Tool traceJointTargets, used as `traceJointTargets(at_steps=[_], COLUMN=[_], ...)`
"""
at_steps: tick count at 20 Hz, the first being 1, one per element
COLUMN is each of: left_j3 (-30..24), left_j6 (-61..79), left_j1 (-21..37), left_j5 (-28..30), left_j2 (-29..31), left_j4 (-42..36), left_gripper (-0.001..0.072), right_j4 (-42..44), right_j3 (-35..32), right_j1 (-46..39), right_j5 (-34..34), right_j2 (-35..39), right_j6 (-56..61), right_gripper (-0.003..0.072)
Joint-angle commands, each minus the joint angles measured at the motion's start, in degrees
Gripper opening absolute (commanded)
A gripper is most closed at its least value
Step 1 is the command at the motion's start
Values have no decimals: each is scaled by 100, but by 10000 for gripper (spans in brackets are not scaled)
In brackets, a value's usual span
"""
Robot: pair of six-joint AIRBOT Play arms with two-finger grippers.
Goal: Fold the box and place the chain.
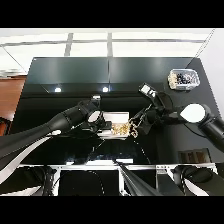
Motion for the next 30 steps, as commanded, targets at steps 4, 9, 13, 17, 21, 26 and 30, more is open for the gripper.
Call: traceJointTargets(at_steps=[4,9,13,17,21,26,30], left_j3=[4,4,4,4,4,4,4], left_j6=[-2,-2,-2,-2,0,0,-2], left_j1=[2,2,2,2,2,2,2], left_j5=[0,0,0,-2,0,0,0], left_j2=[4,4,4,4,4,4,4], left_j4=[4,4,4,4,4,4,4], left_gripper=[33,33,33,33,33,33,33], right_j4=[1427,1038,-459,-568,-546,79,769], right_j3=[815,811,708,-595,-1744,-1958,-1956], right_j1=[-4,-63,-730,-719,-24,79,79], right_j5=[850,789,1515,487,-1460,-1718,-2033], right_j2=[57,-17,-17,-33,-50,-343,-673], right_j6=[372,570,584,-24,-2127,-3010,-3344], right_gripper=[15,400,400,719,717,709,709])
